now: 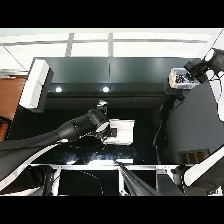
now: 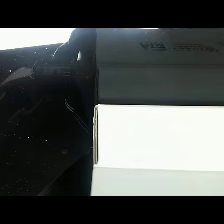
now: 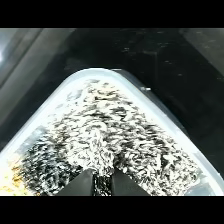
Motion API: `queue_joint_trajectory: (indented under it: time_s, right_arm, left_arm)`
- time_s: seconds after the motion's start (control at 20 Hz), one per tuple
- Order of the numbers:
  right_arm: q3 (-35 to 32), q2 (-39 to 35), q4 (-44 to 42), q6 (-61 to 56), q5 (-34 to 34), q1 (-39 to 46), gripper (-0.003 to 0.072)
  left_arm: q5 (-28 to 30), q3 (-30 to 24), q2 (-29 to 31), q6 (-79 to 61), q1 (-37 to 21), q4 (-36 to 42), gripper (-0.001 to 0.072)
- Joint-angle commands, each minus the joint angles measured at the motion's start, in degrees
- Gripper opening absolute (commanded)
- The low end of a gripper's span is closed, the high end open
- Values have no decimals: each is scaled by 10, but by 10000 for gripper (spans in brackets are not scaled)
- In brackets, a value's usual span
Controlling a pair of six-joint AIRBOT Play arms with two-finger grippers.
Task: Fold the box and place the chain.
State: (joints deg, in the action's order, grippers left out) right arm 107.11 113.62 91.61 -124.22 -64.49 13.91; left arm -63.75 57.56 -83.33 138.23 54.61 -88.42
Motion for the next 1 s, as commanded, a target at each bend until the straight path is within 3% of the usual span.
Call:
queue_joint_trajectory:
  time_s: [0.0, 0.25, 0.55, 0.7, 0.95]
  right_arm:
    - [21, -13, -7, 50, -23, 0, 45]
    - [32, -99, -17, 175, -30, 0, 44]
    - [28, -260, -105, 336, -108, 1, 43]
    - [-24, -364, -214, 374, -103, 17, 43]
    - [-179, -573, -289, 405, -83, 12, 43]
  left_arm:
    - [0, 0, 0, 0, 0, 0, 33]
    - [0, 0, 0, 0, -1, 0, 33]
    - [0, 0, 0, 0, 0, 0, 33]
    - [-10, 0, 0, 0, -1, 0, 33]
    - [-14, 0, 0, 0, 0, 0, 33]
